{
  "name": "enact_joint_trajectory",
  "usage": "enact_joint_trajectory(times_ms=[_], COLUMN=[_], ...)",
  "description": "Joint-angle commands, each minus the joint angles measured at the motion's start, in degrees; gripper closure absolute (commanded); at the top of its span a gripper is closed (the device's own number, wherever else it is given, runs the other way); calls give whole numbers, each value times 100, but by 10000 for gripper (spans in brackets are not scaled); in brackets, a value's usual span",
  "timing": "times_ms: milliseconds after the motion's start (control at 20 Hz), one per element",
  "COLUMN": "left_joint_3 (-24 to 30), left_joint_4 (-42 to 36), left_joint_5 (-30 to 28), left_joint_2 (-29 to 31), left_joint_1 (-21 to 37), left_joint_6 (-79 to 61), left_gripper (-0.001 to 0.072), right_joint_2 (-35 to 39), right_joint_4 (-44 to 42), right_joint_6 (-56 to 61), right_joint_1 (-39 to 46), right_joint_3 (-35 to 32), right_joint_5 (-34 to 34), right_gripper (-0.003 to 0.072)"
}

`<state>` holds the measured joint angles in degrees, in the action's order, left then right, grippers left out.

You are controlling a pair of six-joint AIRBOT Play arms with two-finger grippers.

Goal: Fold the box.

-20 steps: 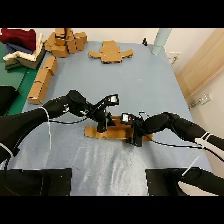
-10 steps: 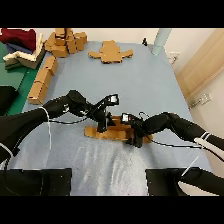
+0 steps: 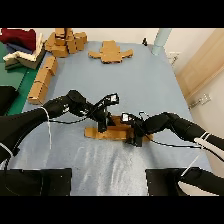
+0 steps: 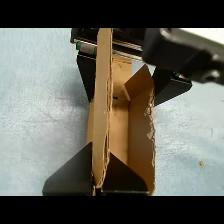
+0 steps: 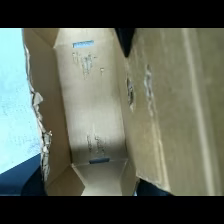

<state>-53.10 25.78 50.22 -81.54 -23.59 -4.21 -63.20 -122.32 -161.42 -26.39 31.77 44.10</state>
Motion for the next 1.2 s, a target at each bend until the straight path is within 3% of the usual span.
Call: enact_joint_trajectory(times_ms=[0,1150], left_joint_3=[-4,-4], left_joint_4=[85,162], left_joint_5=[153,-63], left_joint_2=[-2,4], left_joint_1=[0,59], left_joint_6=[297,999], left_gripper=[696,695], right_joint_2=[-4,7], right_joint_4=[0,114], right_joint_6=[2,-26], right_joint_1=[0,-20], right_joint_3=[7,7], right_joint_5=[-9,-107], right_gripper=[-34,-21])
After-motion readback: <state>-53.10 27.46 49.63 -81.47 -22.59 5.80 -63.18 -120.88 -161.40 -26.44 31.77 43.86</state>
